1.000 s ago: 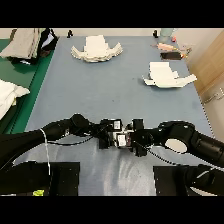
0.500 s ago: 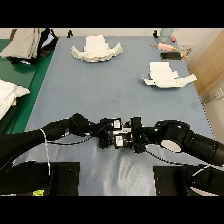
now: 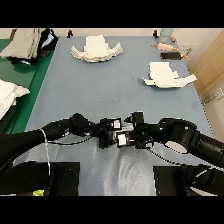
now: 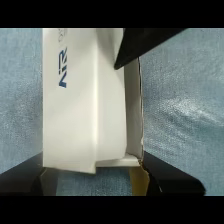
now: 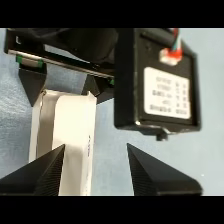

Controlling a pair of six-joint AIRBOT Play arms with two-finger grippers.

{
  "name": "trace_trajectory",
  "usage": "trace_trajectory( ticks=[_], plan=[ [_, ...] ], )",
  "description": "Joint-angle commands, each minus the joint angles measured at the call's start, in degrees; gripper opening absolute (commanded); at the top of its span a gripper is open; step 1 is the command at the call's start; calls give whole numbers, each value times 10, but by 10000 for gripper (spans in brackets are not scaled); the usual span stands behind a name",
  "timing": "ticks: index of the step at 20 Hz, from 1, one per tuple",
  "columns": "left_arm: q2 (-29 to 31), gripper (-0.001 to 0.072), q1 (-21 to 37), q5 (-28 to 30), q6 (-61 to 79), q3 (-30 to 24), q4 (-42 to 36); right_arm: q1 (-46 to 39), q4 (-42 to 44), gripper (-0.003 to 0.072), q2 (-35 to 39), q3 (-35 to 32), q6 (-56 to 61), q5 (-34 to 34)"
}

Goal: Fold the box.

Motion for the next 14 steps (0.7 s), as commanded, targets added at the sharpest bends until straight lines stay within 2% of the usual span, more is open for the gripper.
trace_trajectory(
  ticks=[1, 3, 8, 14],
  plan=[
    [0, 524, 0, -1, 1, 0, 0, -1, -5, 582, 0, 1, 3, -9],
    [0, 525, 0, -1, 1, 0, 0, 0, 12, 506, -8, 1, 2, -2],
    [0, 525, 0, -1, 1, 0, 0, 3, 71, 505, -42, 0, 0, 20],
    [0, 525, 0, -1, 1, 0, 0, 9, 85, 505, -47, 0, 0, 42]
  ],
)
